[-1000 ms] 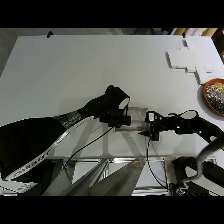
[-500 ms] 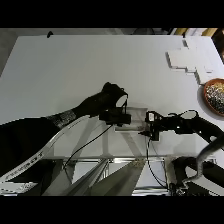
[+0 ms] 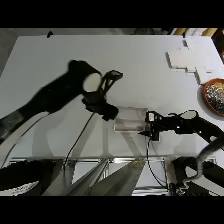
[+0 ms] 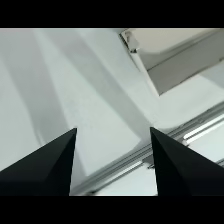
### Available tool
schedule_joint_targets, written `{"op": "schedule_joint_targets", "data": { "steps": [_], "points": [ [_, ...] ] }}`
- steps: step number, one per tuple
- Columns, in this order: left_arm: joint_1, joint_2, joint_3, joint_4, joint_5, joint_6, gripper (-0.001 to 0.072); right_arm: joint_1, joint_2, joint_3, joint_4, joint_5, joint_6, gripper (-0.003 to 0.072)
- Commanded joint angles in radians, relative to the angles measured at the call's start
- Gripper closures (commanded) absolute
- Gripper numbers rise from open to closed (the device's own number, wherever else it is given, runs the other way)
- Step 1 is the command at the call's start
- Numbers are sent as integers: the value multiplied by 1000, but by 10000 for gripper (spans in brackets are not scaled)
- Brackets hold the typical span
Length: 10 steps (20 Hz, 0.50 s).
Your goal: Fold the box and place the chain.
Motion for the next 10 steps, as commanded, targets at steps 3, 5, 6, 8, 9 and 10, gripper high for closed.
{"op": "schedule_joint_targets", "data": {
  "steps": [3, 5, 6, 8, 9, 10],
  "points": [
    [114, 95, -237, -109, 208, 788, 134, 0, 1, 1, 0, 0, 0, 279],
    [158, 97, -378, -253, 373, 1172, 135, 0, 1, 1, 0, 0, 0, 279],
    [171, 97, -438, -327, 455, 1355, 135, 0, 1, 1, 0, 0, 0, 279],
    [180, 95, -547, -479, 612, 1722, 137, 0, 1, 1, 0, 0, 0, 279],
    [184, 92, -589, -572, 673, 1859, 137, 0, 1, 1, 0, 1, 0, 279],
    [187, 86, -612, -642, 696, 1950, 135, 0, 1, 1, 0, 0, 0, 280]
  ]
}}
